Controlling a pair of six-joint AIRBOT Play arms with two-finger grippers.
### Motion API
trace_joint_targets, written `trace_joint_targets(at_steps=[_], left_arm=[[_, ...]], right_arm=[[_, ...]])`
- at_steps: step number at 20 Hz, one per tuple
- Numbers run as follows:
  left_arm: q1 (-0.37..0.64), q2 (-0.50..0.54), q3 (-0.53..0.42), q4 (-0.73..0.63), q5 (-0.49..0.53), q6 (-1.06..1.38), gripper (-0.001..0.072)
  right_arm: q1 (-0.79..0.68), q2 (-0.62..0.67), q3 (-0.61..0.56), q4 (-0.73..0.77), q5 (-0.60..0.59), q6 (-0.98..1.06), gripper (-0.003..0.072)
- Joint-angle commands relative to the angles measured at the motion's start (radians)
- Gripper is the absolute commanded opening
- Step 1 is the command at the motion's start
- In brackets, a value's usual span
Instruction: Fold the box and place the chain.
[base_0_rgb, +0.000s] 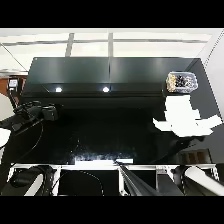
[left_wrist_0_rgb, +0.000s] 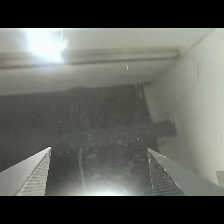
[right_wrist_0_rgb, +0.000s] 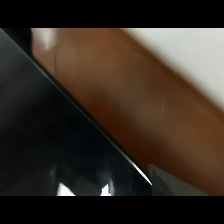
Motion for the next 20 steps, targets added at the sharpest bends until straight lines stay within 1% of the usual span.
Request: trace_joint_targets(at_steps=[1, 2, 3, 5, 6, 7, 8, 9, 12, 16, 17, 18, 20], left_arm=[[0.0, -0.003, 0.001, -0.016, -0.047, -0.001, 0.0708], [0.0, -0.003, 0.001, -0.017, -0.062, -0.001, 0.0709], [0.0, -0.003, 0.001, -0.017, -0.072, -0.001, 0.0708], [0.0, -0.003, 0.001, -0.025, -0.069, -0.001, 0.0708], [0.0, -0.003, 0.001, -0.03, -0.068, -0.001, 0.0708], [0.0, -0.004, 0.001, -0.03, -0.068, -0.001, 0.0708], [0.001, -0.004, 0.001, -0.03, -0.063, -0.001, 0.0709], [0.001, -0.004, 0.001, -0.029, -0.059, -0.001, 0.0708], [0.001, -0.004, 0.001, -0.029, -0.04, -0.001, 0.0708], [0.001, -0.004, 0.001, -0.032, -0.031, -0.001, 0.0708], [0.001, -0.004, 0.001, -0.032, -0.031, -0.001, 0.0708], [0.001, -0.004, 0.001, -0.032, -0.032, -0.001, 0.0709], [0.001, -0.004, 0.001, -0.031, -0.032, -0.001, 0.0708]], right_arm=[[-0.097, -0.292, 0.187, 0.175, 0.435, -0.354, 0.0541], [-0.097, -0.336, 0.194, 0.229, 0.436, -0.37, 0.0541], [-0.097, -0.387, 0.217, 0.27, 0.478, -0.387, 0.0541], [-0.097, -0.5, 0.28, 0.299, 0.629, -0.386, 0.0541], [-0.097, -0.537, 0.293, 0.299, 0.673, -0.387, 0.0541], [-0.097, -0.557, 0.293, 0.298, 0.67, -0.388, 0.0539], [-0.097, -0.574, 0.293, 0.299, 0.669, -0.388, 0.0514], [-0.096, -0.59, 0.293, 0.307, 0.678, -0.388, 0.0434], [-0.089, -0.615, 0.293, 0.317, 0.684, -0.388, 0.0436], [-0.085, -0.616, 0.293, 0.319, 0.668, -0.415, 0.0427], [-0.085, -0.616, 0.293, 0.319, 0.666, -0.429, 0.0296], [-0.085, -0.616, 0.293, 0.319, 0.666, -0.43, 0.0234], [-0.078, -0.616, 0.293, 0.326, 0.689, -0.449, 0.0218]])
